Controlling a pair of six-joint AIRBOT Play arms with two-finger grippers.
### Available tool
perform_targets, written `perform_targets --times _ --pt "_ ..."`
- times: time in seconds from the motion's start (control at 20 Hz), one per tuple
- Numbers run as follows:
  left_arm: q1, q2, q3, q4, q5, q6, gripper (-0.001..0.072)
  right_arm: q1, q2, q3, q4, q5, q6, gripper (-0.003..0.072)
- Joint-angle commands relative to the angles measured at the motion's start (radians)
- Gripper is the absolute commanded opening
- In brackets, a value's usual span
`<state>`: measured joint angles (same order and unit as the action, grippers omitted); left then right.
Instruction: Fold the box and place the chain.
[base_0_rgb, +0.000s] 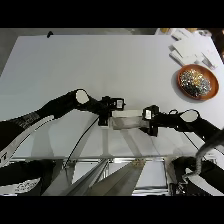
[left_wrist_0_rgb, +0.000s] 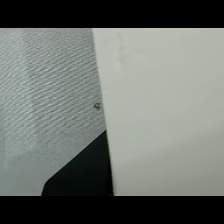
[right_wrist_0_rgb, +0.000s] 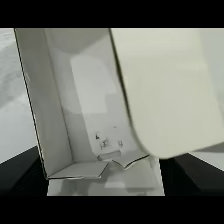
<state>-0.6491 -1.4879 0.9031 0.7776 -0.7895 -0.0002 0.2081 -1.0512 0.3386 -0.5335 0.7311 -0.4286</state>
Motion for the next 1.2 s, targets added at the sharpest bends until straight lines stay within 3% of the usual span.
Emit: perform_targets --times 0.0,0.15,0.6,0.75,0.9,1.0,1.15 --pt "-0.001 0.000 0.000 0.000 0.000 0.000 0.0011 -0.012 -0.058 0.000 0.079 0.048 -0.125 0.0674" --pt "-0.001 0.000 0.000 0.000 0.000 0.000 0.0011 -0.012 -0.065 0.000 0.071 0.049 -0.127 0.0637" --pt "-0.001 0.000 0.000 0.000 0.000 0.000 0.0011 -0.017 -0.144 0.003 0.142 0.048 -0.156 0.0634" --pt "-0.001 0.000 0.000 0.000 0.000 0.000 0.0011 -0.056 -0.146 0.008 0.150 0.074 -0.156 0.0554" --pt "-0.001 0.000 0.000 0.000 0.000 0.000 0.0011 -0.075 -0.146 0.010 0.150 0.093 -0.175 0.0557" --pt "-0.001 0.000 0.000 0.000 0.000 0.000 0.0011 -0.075 -0.146 0.010 0.162 0.108 -0.212 0.0646" --pt "-0.001 0.000 0.000 0.000 0.000 0.000 0.0011 -0.075 -0.157 0.019 0.176 0.114 -0.212 0.0656"
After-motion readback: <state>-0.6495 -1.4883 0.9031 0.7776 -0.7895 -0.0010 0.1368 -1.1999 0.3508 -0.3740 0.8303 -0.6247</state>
